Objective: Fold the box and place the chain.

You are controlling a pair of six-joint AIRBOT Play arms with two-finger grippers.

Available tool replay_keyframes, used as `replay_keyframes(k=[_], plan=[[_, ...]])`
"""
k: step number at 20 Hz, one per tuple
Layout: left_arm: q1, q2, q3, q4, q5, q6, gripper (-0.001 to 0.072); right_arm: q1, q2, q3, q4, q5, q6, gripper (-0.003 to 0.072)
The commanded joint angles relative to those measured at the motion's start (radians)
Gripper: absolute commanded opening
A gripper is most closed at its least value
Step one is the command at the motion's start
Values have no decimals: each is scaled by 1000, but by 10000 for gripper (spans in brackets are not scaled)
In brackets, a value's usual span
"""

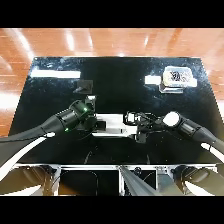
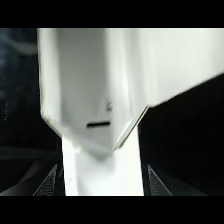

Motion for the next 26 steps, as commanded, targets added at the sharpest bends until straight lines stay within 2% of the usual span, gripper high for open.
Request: replay_keyframes(k=[1,9,10,11,14,15,16,26], plan=[[1,-2,-22,-5,-30,0,25,28,-1,1,30,-46,-32,720],[1,-2,-22,-7,-37,0,25,30,-1,1,31,-43,-47,713],[1,-2,-22,-9,-37,0,25,30,-1,1,34,-40,-47,574],[1,-2,-22,-13,-38,0,25,30,-1,1,40,-39,-48,507],[1,-2,-22,-14,-38,0,25,30,-2,1,64,-40,-48,447],[1,-2,-22,-14,-37,1,25,30,-2,1,65,-38,-48,244],[1,-2,-22,-14,-38,1,25,30,-2,1,66,-39,-48,196],[0,-2,-22,-15,-38,1,25,115,-10,1,119,-117,-48,195]])
